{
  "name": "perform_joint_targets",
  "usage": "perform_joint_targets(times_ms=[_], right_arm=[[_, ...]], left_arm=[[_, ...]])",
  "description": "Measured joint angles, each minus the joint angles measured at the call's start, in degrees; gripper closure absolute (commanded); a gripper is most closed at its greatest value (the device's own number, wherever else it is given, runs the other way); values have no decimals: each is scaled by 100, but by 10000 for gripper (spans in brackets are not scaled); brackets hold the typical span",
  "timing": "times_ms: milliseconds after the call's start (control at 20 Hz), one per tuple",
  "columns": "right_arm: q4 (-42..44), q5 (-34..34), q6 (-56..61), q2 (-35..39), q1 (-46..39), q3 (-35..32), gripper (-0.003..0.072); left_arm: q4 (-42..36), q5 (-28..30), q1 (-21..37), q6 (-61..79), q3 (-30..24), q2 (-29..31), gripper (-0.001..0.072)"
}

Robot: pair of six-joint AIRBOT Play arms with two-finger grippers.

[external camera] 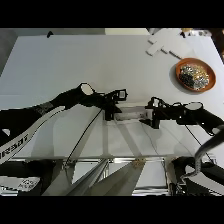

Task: Fold the box and place the chain.

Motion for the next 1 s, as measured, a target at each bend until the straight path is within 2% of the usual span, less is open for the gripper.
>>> perform_joint_targets(times_ms=[100,350,450,700,850,1000], right_arm=[[-4,59,-26,-94,-7,26,165],[-90,151,-55,-190,-7,44,172],[-131,199,-57,-227,-9,50,221],[-282,275,-68,-361,-11,55,217],[-345,251,-63,-391,-9,55,111],[-450,221,-57,-404,-9,44,108]], left_arm=[[0,-2,0,2,0,0,701],[-2,-7,0,2,0,0,701],[-2,-7,0,4,0,0,701],[0,-7,0,7,0,0,701],[-4,-2,0,4,0,0,701],[-4,-26,-4,4,0,-2,701]])
